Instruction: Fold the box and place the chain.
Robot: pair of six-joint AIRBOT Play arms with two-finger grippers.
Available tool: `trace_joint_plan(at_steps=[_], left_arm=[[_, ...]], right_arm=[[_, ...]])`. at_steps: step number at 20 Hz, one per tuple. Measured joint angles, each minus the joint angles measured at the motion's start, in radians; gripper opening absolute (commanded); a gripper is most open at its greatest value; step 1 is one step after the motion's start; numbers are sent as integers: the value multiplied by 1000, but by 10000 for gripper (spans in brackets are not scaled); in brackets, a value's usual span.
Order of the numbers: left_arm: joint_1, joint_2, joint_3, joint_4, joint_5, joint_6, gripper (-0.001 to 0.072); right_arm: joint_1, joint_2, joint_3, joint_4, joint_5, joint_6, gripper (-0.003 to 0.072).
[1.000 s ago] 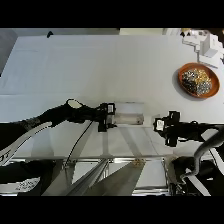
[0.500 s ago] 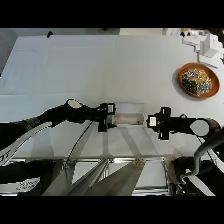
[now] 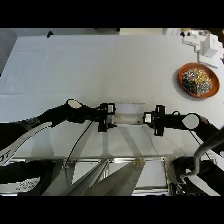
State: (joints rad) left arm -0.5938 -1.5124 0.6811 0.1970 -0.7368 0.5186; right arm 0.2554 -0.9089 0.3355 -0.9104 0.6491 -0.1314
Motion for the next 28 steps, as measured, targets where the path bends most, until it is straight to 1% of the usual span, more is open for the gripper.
trace_joint_plan(at_steps=[5,6,7,22,23,25,26,27,28], left_arm=[[0,0,0,0,0,0,254],[0,0,0,0,0,0,254],[0,0,0,0,0,0,254],[0,0,0,1,1,0,254],[0,0,0,1,1,0,254],[0,0,0,1,1,0,254],[0,0,0,1,0,0,254],[0,0,0,2,0,1,254],[0,0,0,2,0,2,254]], right_arm=[[0,-6,0,90,7,-73,214],[0,-7,0,103,7,-82,174],[0,-7,0,113,7,-91,152],[0,-50,0,300,14,-232,163],[0,-59,0,312,14,-241,195],[5,-76,0,342,13,-264,205],[11,-84,0,355,11,-274,285],[18,-91,0,366,10,-285,406],[24,-98,0,374,8,-293,498]])
